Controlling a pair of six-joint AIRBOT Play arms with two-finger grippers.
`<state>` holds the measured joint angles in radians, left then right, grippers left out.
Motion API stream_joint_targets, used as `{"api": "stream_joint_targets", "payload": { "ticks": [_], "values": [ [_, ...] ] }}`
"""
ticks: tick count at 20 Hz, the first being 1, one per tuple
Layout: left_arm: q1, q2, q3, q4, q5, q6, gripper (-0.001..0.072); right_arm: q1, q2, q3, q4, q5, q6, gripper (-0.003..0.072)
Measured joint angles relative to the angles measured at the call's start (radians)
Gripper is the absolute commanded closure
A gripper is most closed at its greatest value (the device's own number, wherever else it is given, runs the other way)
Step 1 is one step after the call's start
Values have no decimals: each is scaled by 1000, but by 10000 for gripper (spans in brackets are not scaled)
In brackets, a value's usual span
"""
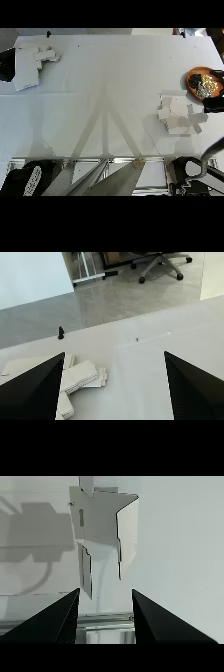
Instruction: Fold the box and place the chain.
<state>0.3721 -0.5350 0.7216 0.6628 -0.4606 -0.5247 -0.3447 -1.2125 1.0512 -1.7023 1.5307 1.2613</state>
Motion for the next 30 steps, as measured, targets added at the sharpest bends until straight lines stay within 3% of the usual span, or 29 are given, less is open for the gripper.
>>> {"api": "stream_joint_targets", "payload": {
  "ticks": [7, 9, 11, 12, 20, 26, 30],
  "values": [
    [0, 0, 0, 0, 0, 0, 9, 0, -148, 0, -64, -11, -5, 324],
    [0, 0, 0, 0, 0, 0, 9, 0, -183, 0, -77, -35, -5, 431],
    [0, 0, 0, 0, 0, 0, 9, 0, -211, 0, -83, -60, -6, 642],
    [0, 0, 0, 0, 0, 0, 9, 0, -222, 0, -89, -67, -6, 672],
    [0, 0, 0, 0, 0, 0, 9, 0, -250, 0, -35, -67, -11, 674],
    [0, 0, 0, 0, 0, 0, 9, 0, -205, 0, 213, -63, -85, 674],
    [0, 0, 0, 0, 0, 0, 9, 2, -191, 0, 446, -134, -159, 675]
  ]
}}
